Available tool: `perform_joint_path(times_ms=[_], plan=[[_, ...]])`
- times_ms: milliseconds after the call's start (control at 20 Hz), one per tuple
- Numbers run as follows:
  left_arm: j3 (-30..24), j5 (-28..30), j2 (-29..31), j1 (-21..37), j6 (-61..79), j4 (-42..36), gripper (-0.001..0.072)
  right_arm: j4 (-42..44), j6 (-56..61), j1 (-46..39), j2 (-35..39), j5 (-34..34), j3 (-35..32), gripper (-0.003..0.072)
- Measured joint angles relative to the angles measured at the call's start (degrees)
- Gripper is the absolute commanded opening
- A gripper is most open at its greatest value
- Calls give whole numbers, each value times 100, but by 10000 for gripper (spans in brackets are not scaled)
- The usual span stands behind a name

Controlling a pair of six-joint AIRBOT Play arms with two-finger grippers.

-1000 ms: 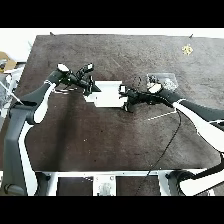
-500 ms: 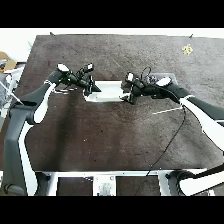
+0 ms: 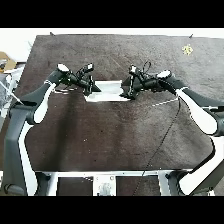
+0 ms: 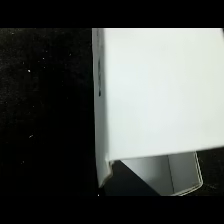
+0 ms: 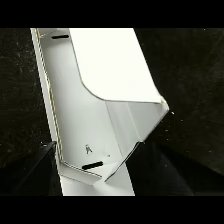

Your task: Fold the box and place the chain.

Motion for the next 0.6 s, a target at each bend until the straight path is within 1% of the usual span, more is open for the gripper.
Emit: perform_joint_path(times_ms=[50, 350, 600], plan=[[0, 0, 0, 0, 2, -2, 11, -20, 15, 0, -76, 90, 76, 675], [0, 0, 0, 0, 2, -20, 11, -48, 35, -2, -555, 595, 575, 676], [0, -2, 0, 0, 2, -22, 11, -212, -98, 133, -732, 686, 708, 676]])
